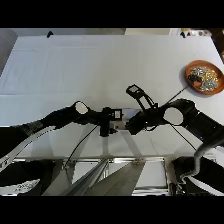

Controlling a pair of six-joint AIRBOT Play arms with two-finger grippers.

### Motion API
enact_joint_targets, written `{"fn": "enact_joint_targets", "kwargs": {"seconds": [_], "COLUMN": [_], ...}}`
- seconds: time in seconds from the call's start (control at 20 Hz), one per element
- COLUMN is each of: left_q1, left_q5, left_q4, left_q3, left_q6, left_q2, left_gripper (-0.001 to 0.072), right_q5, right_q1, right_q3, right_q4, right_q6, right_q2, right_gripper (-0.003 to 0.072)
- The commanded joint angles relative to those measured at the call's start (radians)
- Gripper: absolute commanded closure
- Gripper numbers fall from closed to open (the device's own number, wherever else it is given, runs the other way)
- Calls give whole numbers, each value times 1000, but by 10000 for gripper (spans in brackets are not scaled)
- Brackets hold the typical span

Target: Fold the box and place the chain.

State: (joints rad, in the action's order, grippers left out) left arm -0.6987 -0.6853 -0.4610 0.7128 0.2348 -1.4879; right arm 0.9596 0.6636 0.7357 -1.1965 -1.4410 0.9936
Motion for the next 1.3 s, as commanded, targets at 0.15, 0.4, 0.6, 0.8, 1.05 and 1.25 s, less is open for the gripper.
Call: {"fn": "enact_joint_targets", "kwargs": {"seconds": [0.15,0.4,0.6,0.8,1.05,1.25], "left_q1": [0,-1,-1,-1,-1,-1], "left_q5": [0,0,0,0,0,0], "left_q4": [0,0,0,0,0,0], "left_q3": [0,0,0,0,0,0], "left_q6": [0,0,0,0,0,0], "left_q2": [0,0,0,0,0,0], "left_gripper": [659,659,659,659,659,659], "right_q5": [150,232,120,11,60,156], "right_q1": [-31,-240,-342,-337,-251,-201], "right_q3": [45,38,-11,-19,-19,-31], "right_q4": [-237,-335,-340,-288,-296,-290], "right_q6": [-133,-190,-190,-193,-193,-193], "right_q2": [-175,-240,-158,24,151,149], "right_gripper": [513,528,439,349,394,408]}}
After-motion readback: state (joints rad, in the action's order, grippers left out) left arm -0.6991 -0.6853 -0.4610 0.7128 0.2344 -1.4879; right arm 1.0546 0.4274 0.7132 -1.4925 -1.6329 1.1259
